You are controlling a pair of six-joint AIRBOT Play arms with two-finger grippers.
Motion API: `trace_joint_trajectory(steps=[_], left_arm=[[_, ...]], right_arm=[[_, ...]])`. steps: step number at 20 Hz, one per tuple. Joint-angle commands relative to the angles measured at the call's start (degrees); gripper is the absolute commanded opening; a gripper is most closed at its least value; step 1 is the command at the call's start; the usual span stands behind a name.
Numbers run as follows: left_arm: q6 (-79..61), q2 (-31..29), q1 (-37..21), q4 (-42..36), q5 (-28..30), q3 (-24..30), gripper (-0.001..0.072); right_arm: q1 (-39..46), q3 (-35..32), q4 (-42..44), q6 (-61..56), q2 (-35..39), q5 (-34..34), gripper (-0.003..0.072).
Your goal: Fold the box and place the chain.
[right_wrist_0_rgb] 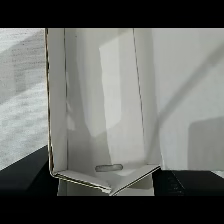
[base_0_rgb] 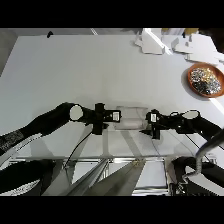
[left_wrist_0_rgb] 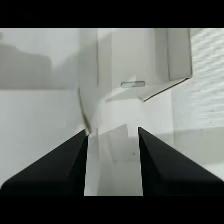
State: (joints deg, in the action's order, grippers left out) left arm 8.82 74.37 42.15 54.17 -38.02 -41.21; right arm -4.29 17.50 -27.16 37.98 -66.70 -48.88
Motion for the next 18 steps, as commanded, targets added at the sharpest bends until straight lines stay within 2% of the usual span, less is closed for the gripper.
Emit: trace_joint_trajectory(steps=[1, 4, 7, 14, 16, 18], left_arm=[[-6.2, 0.7, 1.4, -3.3, 0.2, 0.0, 0.0357], [-6.2, 0.9, 2.9, -5.2, 0.2, 0.0, 0.0344], [-6.1, 0.9, 3.0, -6.1, 0.2, 0.0, 0.0254], [-6.0, 0.9, 3.0, -6.2, 4.4, 0.0, 0.0247], [-6.0, 0.9, 3.1, -7.2, 4.4, 0.0, 0.0163], [-6.0, 0.9, 3.8, -7.9, 5.4, 0.0, 0.015]], right_arm=[[0.0, 0.0, 0.0, 0.0, 0.0, 0.0, 0.043], [0.0, 0.0, 0.0, 0.0, 0.0, 0.0, 0.043], [0.0, 0.0, 0.0, 0.0, 0.0, 0.0, 0.043], [0.0, 0.0, 0.0, 0.0, 0.0, 0.0, 0.043], [0.0, 0.0, 0.0, 0.0, 0.0, 0.0, 0.043], [0.0, 0.0, 0.0, 0.0, 0.0, 0.0, 0.043]])
